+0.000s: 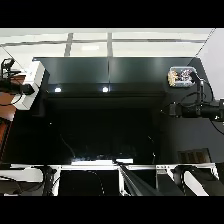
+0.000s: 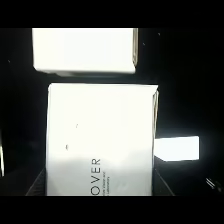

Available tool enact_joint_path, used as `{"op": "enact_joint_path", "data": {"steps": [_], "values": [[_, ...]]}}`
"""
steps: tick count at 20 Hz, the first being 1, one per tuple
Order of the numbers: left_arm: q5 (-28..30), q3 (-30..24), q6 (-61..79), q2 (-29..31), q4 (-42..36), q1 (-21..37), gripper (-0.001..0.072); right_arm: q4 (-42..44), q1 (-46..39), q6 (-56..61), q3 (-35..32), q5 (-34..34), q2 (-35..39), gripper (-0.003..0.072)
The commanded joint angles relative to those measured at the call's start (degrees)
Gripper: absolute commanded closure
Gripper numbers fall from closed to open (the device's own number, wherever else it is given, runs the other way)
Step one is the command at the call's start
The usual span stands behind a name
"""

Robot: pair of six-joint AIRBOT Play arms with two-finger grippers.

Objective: Fold the box and place the chain.

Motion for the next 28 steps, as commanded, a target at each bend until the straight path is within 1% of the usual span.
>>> {"op": "enact_joint_path", "data": {"steps": [1, 2, 3, 5, 6, 9, 10, 11, 12, 13, 14, 15, 17, 19, 20, 21, 22, 23, 25, 28], "values": [[2.51, 1.16, 0.28, -0.72, 0.55, -0.07, 0.0495, -0.55, 0.02, 0.76, -0.02, 1.46, 0.07, 0.0677], [2.08, 1.57, 0.28, -0.55, 0.55, -0.09, 0.0187, -0.52, 0.02, 0.76, -0.02, 2.34, 0.07, 0.0677], [0.39, 2.38, 0.02, 0.00, 0.35, -0.24, -0.0002, -0.55, 0.00, 0.76, 0.00, 3.67, 0.07, 0.0677], [-4.68, 5.35, 0.02, 1.81, 0.50, -1.05, -0.0004, -0.70, 0.00, 0.72, 0.00, 6.38, 0.07, 0.0677], [-7.69, 7.69, -0.24, 3.06, 0.50, -1.55, -0.0004, -0.70, 0.00, 0.70, 0.00, 7.54, 0.07, 0.0677], [-14.53, 15.02, -9.16, 7.61, 0.31, -2.99, -0.0002, -0.61, 0.00, 0.44, 0.07, 7.89, 0.07, 0.0677], [-16.90, 17.16, -13.62, 9.16, -0.39, -3.37, 0.0010, -0.61, 0.00, 0.09, 0.07, 7.72, 0.07, 0.0677], [-19.30, 18.80, -18.49, 10.71, -0.87, -3.72, 0.0130, -0.52, 0.02, -0.35, 0.07, 7.41, 0.07, 0.0677], [-22.77, 19.63, -23.93, 12.46, -2.23, -4.04, 0.0455, -0.24, 0.07, -0.35, 0.04, 5.92, 0.07, 0.0677], [-26.40, 19.10, -28.94, 14.51, -4.66, -4.50, 0.0678, 0.00, 0.66, -0.37, 0.04, 3.30, 0.07, 0.0677], [-26.88, 16.90, -27.98, 16.98, -8.07, -5.77, 0.0686, -0.26, 1.79, -0.48, 0.04, -0.35, 0.07, 0.0677], [-25.00, 13.00, -25.77, 20.33, -10.56, -8.07, 0.0687, -0.37, 3.19, -1.27, 0.04, -4.96, 0.07, 0.0677], [-16.15, 1.01, -24.96, 29.42, -10.58, -15.15, 0.0687, -0.52, 6.38, -3.23, 0.04, -16.85, 0.04, 0.0677], [-5.05, -14.10, -24.24, 39.80, -9.97, -22.82, 0.0686, -2.45, 8.72, -4.31, 0.04, -27.28, 0.02, 0.0677], [-0.28, -20.70, -23.12, 44.15, -7.80, -25.79, 0.0686, -4.83, 9.20, -4.28, 0.04, -30.58, 0.02, 0.0676], [4.07, -26.80, -23.52, 48.19, -5.05, -28.04, 0.0686, -6.75, 9.27, -4.26, 0.04, -31.54, 0.02, 0.0676], [6.51, -31.12, -24.85, 51.23, -3.45, -28.83, 0.0686, -8.55, 9.31, -4.26, 0.04, -30.80, 0.02, 0.0676], [7.34, -34.12, -26.32, 53.77, -2.80, -28.87, 0.0686, -9.46, 9.29, -4.26, 0.04, -29.79, 0.02, 0.0676], [7.26, -36.81, -26.56, 56.87, -2.34, -28.87, 0.0684, -9.49, 9.29, -4.26, 0.04, -29.68, 0.02, 0.0676], [6.71, -37.31, -26.56, 57.79, -2.45, -28.87, 0.0684, -9.51, 9.29, -4.26, 0.04, -29.68, 0.02, 0.0676]]}}
